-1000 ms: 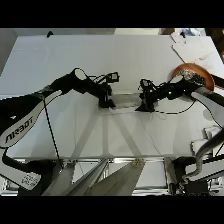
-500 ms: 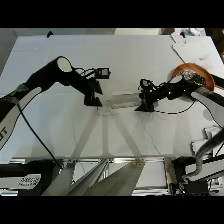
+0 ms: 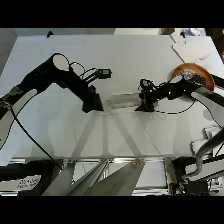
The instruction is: Fold the box and place the chain.
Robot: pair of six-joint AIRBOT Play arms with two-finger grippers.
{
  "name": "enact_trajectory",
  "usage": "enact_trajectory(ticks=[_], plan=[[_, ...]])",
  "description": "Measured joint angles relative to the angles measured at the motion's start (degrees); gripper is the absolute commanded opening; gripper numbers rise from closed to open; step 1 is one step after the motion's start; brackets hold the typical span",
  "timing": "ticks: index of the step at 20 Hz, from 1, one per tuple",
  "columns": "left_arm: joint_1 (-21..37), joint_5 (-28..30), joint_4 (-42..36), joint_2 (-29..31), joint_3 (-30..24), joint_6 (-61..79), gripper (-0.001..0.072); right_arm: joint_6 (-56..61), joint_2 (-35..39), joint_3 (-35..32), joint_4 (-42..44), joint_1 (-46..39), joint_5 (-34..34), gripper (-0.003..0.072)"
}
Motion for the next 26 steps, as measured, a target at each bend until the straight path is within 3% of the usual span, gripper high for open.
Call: enact_trajectory(ticks=[7, 15, 19, 26], plan=[[-4.59, 20.04, -3.13, -5.51, -0.02, -1.53, 0.0010, -0.02, 0.00, 0.00, 0.00, 0.00, 0.02, 0.0528], [-2.97, 39.71, -8.35, -8.55, 0.00, -3.74, 0.0010, 0.00, 0.00, 0.02, 0.02, -0.02, -0.02, 0.0528], [-2.19, 42.42, -9.53, -11.30, 0.00, -7.61, 0.0010, 0.00, 0.00, 0.02, 0.02, -0.02, 0.00, 0.0528], [-1.36, 40.59, -9.88, -13.25, 0.00, -9.51, 0.0011, -0.02, 0.00, 0.02, 0.00, -0.02, 0.02, 0.0528]])
